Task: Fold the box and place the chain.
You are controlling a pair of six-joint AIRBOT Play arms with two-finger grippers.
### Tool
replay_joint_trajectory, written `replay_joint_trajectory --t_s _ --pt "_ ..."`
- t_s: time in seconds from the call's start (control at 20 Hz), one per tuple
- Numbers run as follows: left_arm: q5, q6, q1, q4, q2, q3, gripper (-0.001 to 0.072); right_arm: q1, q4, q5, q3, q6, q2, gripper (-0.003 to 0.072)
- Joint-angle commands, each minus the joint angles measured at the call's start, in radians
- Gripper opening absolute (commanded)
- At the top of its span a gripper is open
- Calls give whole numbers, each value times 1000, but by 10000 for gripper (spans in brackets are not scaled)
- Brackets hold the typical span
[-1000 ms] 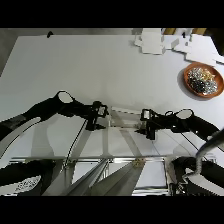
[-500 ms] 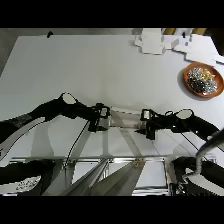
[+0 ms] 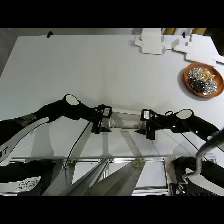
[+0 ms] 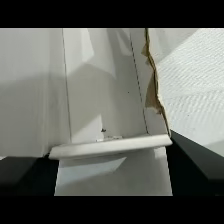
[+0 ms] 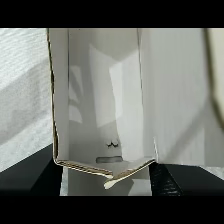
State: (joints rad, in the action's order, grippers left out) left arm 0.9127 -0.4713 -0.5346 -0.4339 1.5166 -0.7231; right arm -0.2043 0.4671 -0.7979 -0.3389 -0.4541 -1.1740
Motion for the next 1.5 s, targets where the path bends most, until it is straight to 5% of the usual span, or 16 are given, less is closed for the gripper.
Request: replay_joint_trajectory --t_s 0.0,0.15,0.3,0.35,1.45 --pt "-13 0 -10 16 22 1 710 0 0 0 0 1 0 296" --pt "-20 0 -11 19 23 1 676 0 0 0 0 0 0 296" --pt "-19 0 -12 18 23 1 198 0 0 0 0 0 0 296" --pt "-19 0 -11 18 23 1 116 0 0 0 0 1 0 296" --pt "-18 0 -11 14 21 1 115 0 0 -47 0 48 0 295"
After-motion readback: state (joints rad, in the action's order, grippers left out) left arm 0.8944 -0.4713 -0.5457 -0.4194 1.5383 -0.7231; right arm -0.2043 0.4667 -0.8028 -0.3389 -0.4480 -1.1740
